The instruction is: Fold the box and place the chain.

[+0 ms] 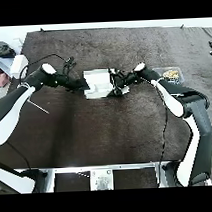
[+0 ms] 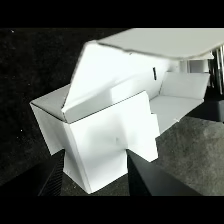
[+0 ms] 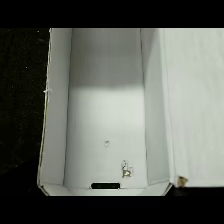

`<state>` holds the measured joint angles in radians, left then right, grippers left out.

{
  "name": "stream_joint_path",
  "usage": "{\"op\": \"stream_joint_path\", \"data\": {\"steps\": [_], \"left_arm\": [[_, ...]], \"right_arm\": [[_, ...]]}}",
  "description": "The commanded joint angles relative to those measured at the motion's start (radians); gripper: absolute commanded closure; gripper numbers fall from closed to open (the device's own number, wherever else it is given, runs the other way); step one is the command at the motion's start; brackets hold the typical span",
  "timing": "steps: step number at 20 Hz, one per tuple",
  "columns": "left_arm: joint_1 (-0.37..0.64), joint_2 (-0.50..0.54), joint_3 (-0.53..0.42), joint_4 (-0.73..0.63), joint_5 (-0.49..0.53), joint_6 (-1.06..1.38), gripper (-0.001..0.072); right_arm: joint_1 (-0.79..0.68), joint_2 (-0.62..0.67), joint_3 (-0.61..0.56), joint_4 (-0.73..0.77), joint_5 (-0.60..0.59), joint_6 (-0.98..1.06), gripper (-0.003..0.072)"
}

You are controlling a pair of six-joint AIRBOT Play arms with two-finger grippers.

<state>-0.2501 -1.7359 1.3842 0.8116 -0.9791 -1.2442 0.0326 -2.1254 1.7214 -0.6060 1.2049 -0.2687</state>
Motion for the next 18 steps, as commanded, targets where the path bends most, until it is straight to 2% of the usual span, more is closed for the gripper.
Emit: {"op": "stream_joint_path", "data": {"steps": [1,6,9,10,13,18], "left_arm": [[-0.024,-0.002,0.018,0.091,0.038,-0.112,0.0293],[-0.076,-0.008,0.035,0.202,0.107,-0.317,0.0294],[-0.106,-0.027,0.066,0.295,0.093,-0.436,0.0306],[-0.113,-0.044,0.091,0.323,0.064,-0.462,0.0362],[-0.132,-0.103,0.181,0.408,-0.054,-0.52,0.0362],[-0.16,-0.162,0.3,0.519,-0.168,-0.59,0.0362]], "right_arm": [[0.0,-0.001,0.0,0.0,0.0,0.0,0.0413],[0.0,0.0,0.0,0.0,0.0,0.0,0.0413],[0.0,0.0,0.0,0.0,0.0,0.0,0.0413],[0.0,0.0,0.0,0.0,0.0,0.0,0.0413],[0.0,0.0,0.0,0.001,0.0,0.0,0.0413],[0.0,-0.001,0.0,0.0,0.0,0.0,0.0413]]}}
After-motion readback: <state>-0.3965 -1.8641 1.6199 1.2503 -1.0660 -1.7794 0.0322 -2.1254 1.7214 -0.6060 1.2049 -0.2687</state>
